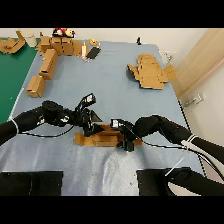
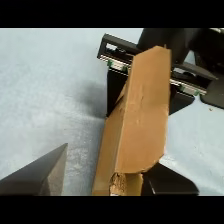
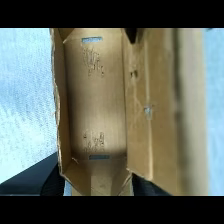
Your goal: Fold the box.
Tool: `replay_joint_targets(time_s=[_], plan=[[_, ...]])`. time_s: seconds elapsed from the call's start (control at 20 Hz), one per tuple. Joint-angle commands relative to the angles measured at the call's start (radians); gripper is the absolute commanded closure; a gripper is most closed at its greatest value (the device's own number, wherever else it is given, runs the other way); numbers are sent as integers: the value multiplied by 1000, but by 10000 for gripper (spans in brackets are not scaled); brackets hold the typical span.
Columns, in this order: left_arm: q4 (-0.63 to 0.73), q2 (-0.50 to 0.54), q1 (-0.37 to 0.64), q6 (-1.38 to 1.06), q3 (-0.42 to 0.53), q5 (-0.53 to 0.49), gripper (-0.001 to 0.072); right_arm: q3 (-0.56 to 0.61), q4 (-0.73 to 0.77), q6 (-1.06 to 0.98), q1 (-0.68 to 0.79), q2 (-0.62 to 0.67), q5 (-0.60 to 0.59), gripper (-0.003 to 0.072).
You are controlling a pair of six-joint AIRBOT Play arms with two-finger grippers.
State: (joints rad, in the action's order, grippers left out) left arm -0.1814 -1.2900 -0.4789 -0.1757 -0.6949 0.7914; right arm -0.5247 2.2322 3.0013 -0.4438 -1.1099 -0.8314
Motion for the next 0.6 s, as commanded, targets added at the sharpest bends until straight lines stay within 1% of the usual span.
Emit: replay_joint_targets(time_s=[0.0, 0.05, 0.1, 0.15, 0.2, 0.25, 0.3, 0.35, 0.4, 0.45, 0.5, 0.55], plan=[[-61, 58, 0, 136, 0, -88, 163, 0, 0, 0, -1, 0, -1, 191], [-126, 87, 1, 187, 0, -109, 163, 0, 0, 0, -1, 0, -2, 191], [-220, 124, 0, 281, 0, -116, 163, 0, 0, 0, -1, 0, -7, 191], [-319, 160, 0, 407, 0, -106, 164, 0, -3, 0, -1, 0, -16, 191], [-434, 201, 0, 564, 0, -74, 165, 0, -9, 0, -1, 0, -16, 191], [-542, 238, 0, 701, 0, -28, 177, 0, -10, 0, -1, 0, -16, 191], [-636, 278, 0, 832, 0, 41, 193, 0, -10, 0, -1, 0, -16, 191], [-688, 308, 0, 939, 0, 114, 194, 0, -10, 0, -1, 0, -16, 191], [-712, 332, 0, 1056, 0, 195, 214, 0, -10, 0, -1, 0, -16, 191], [-711, 343, -1, 1166, 0, 272, 479, 0, -10, 0, -1, 0, -16, 191], [-700, 345, -8, 1255, 1, 350, 695, 0, -10, 0, -1, 0, -16, 192], [-675, 342, -29, 1341, 9, 385, 698, 0, -10, 0, -1, 0, -16, 192]])
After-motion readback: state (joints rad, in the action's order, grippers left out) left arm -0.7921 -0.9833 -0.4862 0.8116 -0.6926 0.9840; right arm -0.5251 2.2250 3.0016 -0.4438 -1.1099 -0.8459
